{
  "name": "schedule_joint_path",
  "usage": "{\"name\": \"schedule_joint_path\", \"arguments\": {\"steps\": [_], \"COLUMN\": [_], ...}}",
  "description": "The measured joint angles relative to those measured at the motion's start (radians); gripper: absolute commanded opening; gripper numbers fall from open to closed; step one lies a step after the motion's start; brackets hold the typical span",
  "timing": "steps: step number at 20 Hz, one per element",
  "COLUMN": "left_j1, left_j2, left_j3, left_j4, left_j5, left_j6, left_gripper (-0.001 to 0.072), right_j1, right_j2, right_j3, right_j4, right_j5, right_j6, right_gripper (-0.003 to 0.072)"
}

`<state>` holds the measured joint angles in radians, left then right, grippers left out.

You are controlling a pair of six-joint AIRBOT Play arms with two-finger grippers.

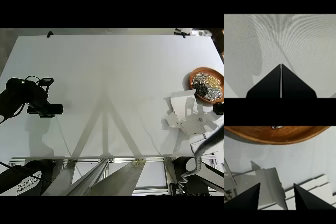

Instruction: Fold the box and place the chain.

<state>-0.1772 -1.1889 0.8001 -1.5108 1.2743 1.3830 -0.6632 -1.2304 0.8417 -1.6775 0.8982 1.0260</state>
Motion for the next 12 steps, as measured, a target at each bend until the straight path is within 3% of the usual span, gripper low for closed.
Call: {"name": "schedule_joint_path", "arguments": {"steps": [1, 3, 4, 9, 12], "left_j1": [0.0, 0.0, 0.0, 0.0, 0.0], "left_j2": [0.0, 0.0, 0.0, 0.0, 0.0], "left_j3": [0.0, 0.0, 0.0, 0.0, 0.0], "left_j4": [0.0, 0.0, 0.0, 0.0, 0.0], "left_j5": [0.0, 0.0, 0.0, 0.0, 0.0], "left_j6": [0.0, 0.0, 0.0, 0.0, 0.0], "left_gripper": [0.0011, 0.0011, 0.0011, 0.0011, 0.0011], "right_j1": [0.0, 0.0, 0.0, 0.0, 0.014], "right_j2": [-0.012, -0.037, -0.044, -0.06, -0.05], "right_j3": [0.0, 0.0, 0.0, 0.001, 0.0], "right_j4": [0.008, 0.017, 0.019, 0.034, 0.132], "right_j5": [0.003, 0.015, 0.018, 0.074, 0.148], "right_j6": [-0.007, -0.024, -0.028, -0.081, -0.18], "right_gripper": [0.0349, 0.0064, 0.0015, 0.0013, 0.0012]}}
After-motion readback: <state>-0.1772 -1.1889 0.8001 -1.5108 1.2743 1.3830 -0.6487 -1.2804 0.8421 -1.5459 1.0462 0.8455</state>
